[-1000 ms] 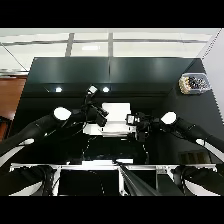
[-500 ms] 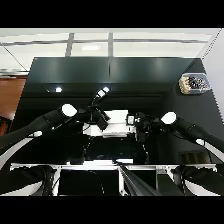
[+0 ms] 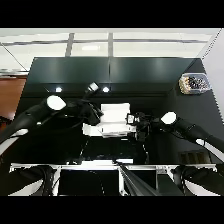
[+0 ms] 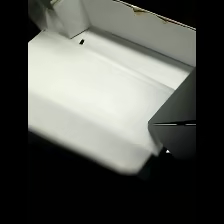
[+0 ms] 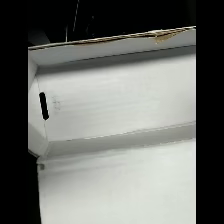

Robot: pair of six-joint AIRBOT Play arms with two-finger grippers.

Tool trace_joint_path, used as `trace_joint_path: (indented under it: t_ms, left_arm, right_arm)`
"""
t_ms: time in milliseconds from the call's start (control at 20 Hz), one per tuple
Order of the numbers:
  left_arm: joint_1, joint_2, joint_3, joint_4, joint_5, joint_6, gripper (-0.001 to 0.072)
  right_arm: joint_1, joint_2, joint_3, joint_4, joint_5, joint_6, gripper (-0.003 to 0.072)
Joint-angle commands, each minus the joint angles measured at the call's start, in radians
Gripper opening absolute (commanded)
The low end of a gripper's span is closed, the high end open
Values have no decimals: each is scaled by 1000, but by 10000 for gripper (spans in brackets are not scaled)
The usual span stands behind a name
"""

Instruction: Fold the box and place the chain.

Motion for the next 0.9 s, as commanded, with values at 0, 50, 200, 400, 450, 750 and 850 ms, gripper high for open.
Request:
trace_joint_path:
  t_ms: [0,50,200,400,450,750,850]
  left_arm:
    - [84,152,4,128,-142,-87,26]
    - [103,195,-16,129,-187,-85,27]
    - [103,250,-89,83,-280,-76,26]
    - [33,209,-172,133,-161,167,713]
    - [12,192,-185,154,-97,251,714]
    - [-72,47,-175,141,82,315,695]
    - [-90,23,-172,91,97,319,694]
  right_arm:
    - [0,-1,0,3,-8,7,66]
    - [0,-1,0,11,-22,15,66]
    - [0,-1,0,16,-32,21,66]
    - [0,-1,0,16,-31,21,66]
    - [0,-1,0,16,-32,21,66]
    - [0,-1,0,16,-32,21,66]
    - [0,-1,0,16,-32,21,66]
